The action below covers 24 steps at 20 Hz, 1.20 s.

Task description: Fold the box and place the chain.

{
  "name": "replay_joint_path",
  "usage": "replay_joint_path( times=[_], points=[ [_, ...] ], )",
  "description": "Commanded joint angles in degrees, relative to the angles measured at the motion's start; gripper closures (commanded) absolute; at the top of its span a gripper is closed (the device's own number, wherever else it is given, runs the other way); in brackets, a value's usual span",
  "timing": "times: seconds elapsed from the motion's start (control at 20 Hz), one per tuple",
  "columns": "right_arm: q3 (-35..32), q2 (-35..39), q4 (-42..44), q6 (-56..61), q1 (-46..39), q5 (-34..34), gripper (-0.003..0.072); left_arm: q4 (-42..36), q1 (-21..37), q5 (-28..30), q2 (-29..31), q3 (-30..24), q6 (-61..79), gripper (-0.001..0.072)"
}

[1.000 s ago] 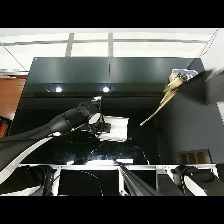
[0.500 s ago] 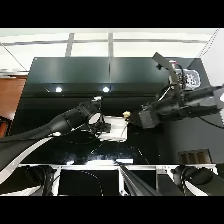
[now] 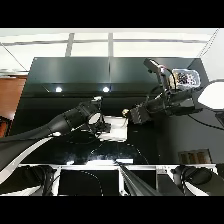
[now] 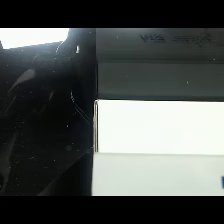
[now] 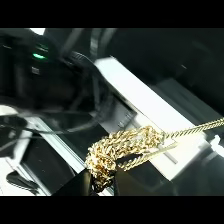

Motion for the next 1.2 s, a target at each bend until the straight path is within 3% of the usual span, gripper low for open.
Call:
replay_joint_path(
  times=[0.0,0.35,0.55,0.9,1.15],
  points=[
    [-0.52,-0.20,-3.96,1.84,0.35,3.34,0.0674,0.02,0.04,0.02,-0.02,0.02,0.00,0.0678],
    [-6.40,-0.85,0.13,1.60,2.56,-0.76,0.0675,0.02,0.04,0.00,-0.02,0.02,0.00,0.0677],
    [-6.80,-1.60,-3.34,2.80,2.14,-1.29,0.0675,0.02,0.04,0.00,-0.02,0.02,0.00,0.0677],
    [-6.78,0.00,-3.32,1.07,-6.29,3.50,0.0675,0.02,0.04,0.00,-0.02,0.02,0.00,0.0677],
    [-6.82,-0.07,-2.03,-0.46,-6.45,7.02,0.0676,0.00,0.04,0.00,-0.02,0.02,0.00,0.0677]
  ],
)
